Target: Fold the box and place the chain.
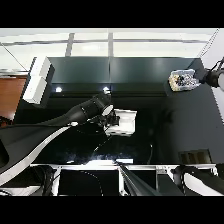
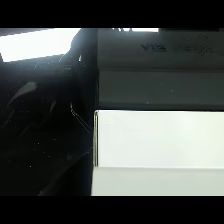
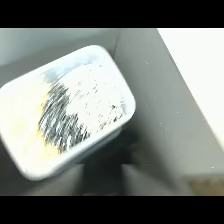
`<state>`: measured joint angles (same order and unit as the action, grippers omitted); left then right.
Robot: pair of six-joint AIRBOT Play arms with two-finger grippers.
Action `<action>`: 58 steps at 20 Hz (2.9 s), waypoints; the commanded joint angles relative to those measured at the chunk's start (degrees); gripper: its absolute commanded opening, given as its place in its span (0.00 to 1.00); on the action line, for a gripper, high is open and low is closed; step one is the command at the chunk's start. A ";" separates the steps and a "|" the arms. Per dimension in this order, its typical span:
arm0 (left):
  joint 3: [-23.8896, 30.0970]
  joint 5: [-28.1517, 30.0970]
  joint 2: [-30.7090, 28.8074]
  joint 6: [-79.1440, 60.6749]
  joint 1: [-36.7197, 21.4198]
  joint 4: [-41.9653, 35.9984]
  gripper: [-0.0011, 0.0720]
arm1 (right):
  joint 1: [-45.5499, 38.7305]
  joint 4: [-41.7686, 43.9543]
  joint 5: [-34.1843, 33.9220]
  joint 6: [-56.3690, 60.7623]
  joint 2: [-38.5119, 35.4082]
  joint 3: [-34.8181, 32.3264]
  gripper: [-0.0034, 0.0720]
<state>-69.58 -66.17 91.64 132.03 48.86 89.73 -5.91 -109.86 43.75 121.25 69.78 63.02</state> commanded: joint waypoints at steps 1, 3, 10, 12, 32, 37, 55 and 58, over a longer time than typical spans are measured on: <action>-0.07 -0.11 -0.02 0.00 -0.02 -0.02 0.06 | -8.44 16.52 -0.50 -1.46 15.82 12.24 0.99; -0.07 -0.02 -0.02 0.00 -0.04 0.00 0.06 | -9.35 25.68 4.22 -6.75 24.33 21.29 0.99; -0.07 2.10 -0.02 0.00 -0.04 0.04 0.06 | -9.27 25.09 14.40 -5.53 39.30 39.89 0.99; -0.07 2.19 -0.02 0.00 -0.04 -0.02 0.06 | -9.33 23.04 14.08 -4.15 40.17 39.89 0.99; -0.07 2.12 -0.02 0.00 -0.04 -0.07 0.06 | -9.20 22.82 19.63 -21.05 31.56 39.91 0.05; -0.07 2.05 -0.02 0.00 -0.02 -0.20 0.06 | -9.20 25.09 22.38 -30.18 18.95 39.93 0.05; -0.07 2.03 -0.02 0.00 -0.04 -0.20 0.06 | -2.64 55.17 30.47 -42.56 -24.37 8.15 0.05; -0.07 2.10 -0.02 0.00 -0.04 -0.20 0.05 | 2.47 59.36 36.09 -42.82 -25.49 0.92 0.05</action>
<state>-69.58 -64.12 91.66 132.05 48.86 89.52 -7.49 -55.90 75.46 79.00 47.20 71.18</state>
